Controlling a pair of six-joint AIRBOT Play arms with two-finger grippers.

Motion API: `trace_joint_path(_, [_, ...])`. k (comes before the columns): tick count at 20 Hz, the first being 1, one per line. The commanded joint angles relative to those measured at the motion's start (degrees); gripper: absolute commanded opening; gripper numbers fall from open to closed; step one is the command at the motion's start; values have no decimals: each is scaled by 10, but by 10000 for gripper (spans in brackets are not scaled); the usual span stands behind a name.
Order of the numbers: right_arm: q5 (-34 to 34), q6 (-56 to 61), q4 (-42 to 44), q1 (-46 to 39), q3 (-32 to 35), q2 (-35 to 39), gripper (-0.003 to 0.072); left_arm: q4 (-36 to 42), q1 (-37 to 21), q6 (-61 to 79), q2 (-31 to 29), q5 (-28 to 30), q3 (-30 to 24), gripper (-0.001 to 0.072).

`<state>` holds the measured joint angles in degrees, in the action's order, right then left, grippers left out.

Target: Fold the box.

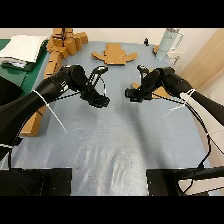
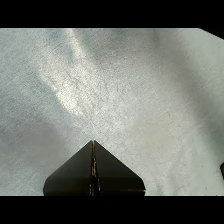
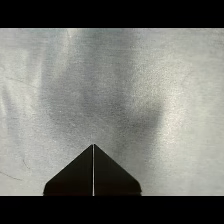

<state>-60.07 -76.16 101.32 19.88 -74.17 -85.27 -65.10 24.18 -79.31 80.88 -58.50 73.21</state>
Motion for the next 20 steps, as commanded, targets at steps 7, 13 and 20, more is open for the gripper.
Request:
trace_joint_path(7, [0,0,0,0,0,0,6,0,0,0,0,0,1,13])
trace_joint_path(13, [3,0,-1,0,0,0,6,0,0,0,0,0,1,13])
trace_joint_path(20, [77,40,8,-2,-5,-6,26,0,1,0,0,19,1,13])
